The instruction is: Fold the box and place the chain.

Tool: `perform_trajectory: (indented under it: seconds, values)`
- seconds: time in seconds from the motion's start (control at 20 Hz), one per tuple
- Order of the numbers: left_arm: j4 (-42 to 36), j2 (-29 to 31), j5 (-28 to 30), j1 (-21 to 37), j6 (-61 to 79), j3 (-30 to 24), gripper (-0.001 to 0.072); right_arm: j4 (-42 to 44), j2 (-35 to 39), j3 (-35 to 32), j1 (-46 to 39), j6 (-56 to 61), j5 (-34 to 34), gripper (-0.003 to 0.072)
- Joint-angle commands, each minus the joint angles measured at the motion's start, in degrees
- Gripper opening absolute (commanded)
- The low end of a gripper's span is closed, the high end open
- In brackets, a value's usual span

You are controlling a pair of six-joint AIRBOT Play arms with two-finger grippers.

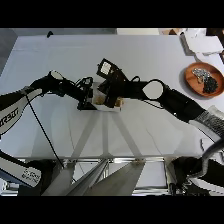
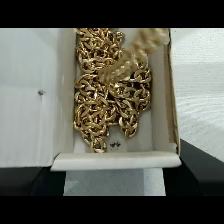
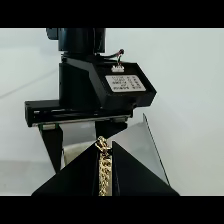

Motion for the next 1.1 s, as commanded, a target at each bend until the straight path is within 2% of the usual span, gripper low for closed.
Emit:
perform_trajectory:
  seconds: [0.0,0.25,0.6,0.7,0.85,0.9,0.95,1.0,1.05]
  values:
    - [0.00,-0.02,0.02,0.02,0.00,0.00,0.0274,1.09,-0.20,0.44,1.03,0.20,-2.54,0.0012]
    - [0.00,-0.02,0.00,0.02,0.02,0.00,0.0274,4.76,-0.24,6.05,1.03,0.20,-2.93,0.0012]
    - [0.00,-0.02,0.00,0.02,0.00,0.00,0.0274,4.00,-1.16,6.51,0.96,0.22,-4.66,0.0011]
    - [0.00,-0.02,0.00,0.02,0.00,0.00,0.0274,3.45,-2.19,6.49,0.96,0.63,-4.68,0.0011]
    - [0.00,-0.02,0.00,0.02,0.00,0.00,0.0274,-2.34,-3.43,6.49,0.63,9.27,-4.42,0.0013]
    - [0.00,-0.02,0.02,0.02,0.02,0.00,0.0274,-3.91,-3.54,6.49,0.15,12.90,-3.98,0.0072]
    - [0.00,-0.02,0.02,0.02,0.00,0.00,0.0274,-4.59,-3.52,6.49,-0.46,15.56,-3.74,0.0225]
    - [0.00,-0.02,0.00,0.02,0.00,0.00,0.0274,-4.68,-3.50,6.49,-1.14,17.77,-3.67,0.0333]
    - [0.00,-0.02,0.02,0.02,0.00,0.00,0.0274,-4.70,-3.50,6.49,-1.84,19.12,-3.23,0.0344]
